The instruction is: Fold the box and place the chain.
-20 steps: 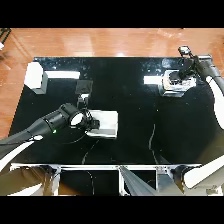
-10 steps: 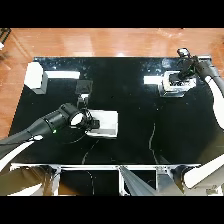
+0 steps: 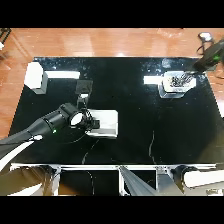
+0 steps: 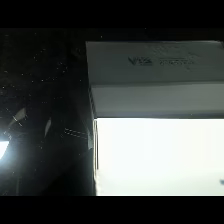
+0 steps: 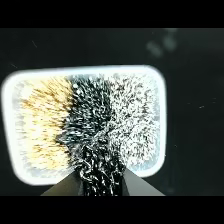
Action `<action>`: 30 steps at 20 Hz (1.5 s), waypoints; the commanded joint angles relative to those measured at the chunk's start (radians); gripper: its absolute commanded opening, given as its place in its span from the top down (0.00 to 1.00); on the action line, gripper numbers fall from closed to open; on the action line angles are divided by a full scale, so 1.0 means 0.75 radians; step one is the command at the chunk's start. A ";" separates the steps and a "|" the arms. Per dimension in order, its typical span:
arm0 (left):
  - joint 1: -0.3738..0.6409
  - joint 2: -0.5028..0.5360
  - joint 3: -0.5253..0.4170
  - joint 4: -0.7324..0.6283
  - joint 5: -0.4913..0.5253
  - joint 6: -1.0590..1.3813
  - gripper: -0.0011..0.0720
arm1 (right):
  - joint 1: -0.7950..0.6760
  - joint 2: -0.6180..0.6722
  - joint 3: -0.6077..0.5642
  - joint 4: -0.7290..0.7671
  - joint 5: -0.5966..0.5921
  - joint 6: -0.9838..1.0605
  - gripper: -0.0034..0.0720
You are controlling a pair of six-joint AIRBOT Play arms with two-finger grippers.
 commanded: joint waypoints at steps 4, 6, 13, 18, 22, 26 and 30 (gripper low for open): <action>0.001 0.000 0.001 -0.005 0.002 0.002 0.96 | -0.035 0.348 0.001 0.244 -0.063 -0.005 0.93; -0.002 0.000 0.001 -0.005 -0.005 0.003 0.96 | -0.034 0.444 -0.021 0.300 -0.112 -0.005 0.93; -0.001 0.000 0.001 -0.005 -0.004 0.003 0.97 | 0.090 0.811 -0.390 0.466 -0.160 -0.086 0.93; -0.002 0.000 0.001 -0.005 -0.003 0.003 0.97 | 0.350 0.904 -0.454 0.575 -0.292 -0.073 0.93; -0.002 0.000 0.001 -0.004 -0.002 0.003 0.97 | 0.551 0.904 -0.455 0.705 -0.359 -0.057 0.93; -0.002 0.000 0.001 -0.004 -0.002 0.003 0.97 | 0.767 0.904 -0.455 0.710 -0.251 0.028 0.93; -0.002 0.000 0.001 -0.005 -0.003 0.003 0.97 | 0.941 0.903 -0.455 0.709 -0.130 0.098 0.93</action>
